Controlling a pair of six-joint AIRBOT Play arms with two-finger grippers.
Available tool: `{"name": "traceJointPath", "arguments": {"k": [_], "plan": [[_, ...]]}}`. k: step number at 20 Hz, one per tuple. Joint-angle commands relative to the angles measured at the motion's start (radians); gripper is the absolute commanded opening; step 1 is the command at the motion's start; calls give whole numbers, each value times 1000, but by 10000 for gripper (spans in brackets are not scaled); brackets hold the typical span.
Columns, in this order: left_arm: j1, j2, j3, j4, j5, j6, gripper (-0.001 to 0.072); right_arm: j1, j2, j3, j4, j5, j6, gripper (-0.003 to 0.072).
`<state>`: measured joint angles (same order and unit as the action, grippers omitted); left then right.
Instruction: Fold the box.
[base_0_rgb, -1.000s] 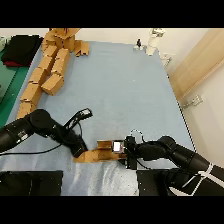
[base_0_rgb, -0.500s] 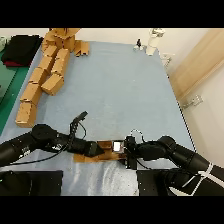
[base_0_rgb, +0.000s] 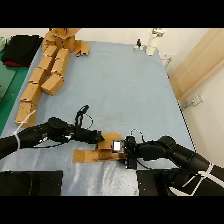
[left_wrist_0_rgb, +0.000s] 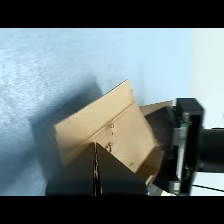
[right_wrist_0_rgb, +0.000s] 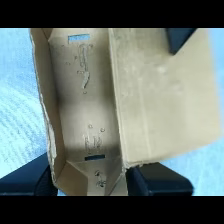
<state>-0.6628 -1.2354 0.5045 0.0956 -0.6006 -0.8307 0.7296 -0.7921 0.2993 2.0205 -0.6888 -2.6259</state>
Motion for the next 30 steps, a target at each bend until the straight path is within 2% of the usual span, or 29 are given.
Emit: {"name": "traceJointPath", "arguments": {"k": [1,6,9,12,17,19,21,22,23,24,30], "plan": [[3,-67,26,79,-2,-23,10,0,1,1,0,0,0,453],[10,-55,51,120,-21,-22,10,0,1,1,0,0,0,453],[10,-24,52,198,-53,29,10,0,1,1,-1,-1,0,453],[10,129,17,282,-52,58,9,0,1,1,-1,-1,0,453],[7,490,-82,514,-97,112,10,0,1,1,-1,-1,0,453],[-10,584,-94,645,-132,105,10,0,1,1,-1,-1,0,453],[-55,628,-96,758,-146,109,14,0,1,1,-1,-1,0,453],[-84,628,-97,819,-156,109,201,0,1,1,-1,-1,0,453],[-106,619,-101,855,-161,109,592,0,1,1,-1,-1,0,453],[-122,606,-109,865,-159,109,694,0,1,1,-1,-1,0,453],[-136,438,-115,835,-131,313,695,0,1,1,-1,-1,0,453]]}}
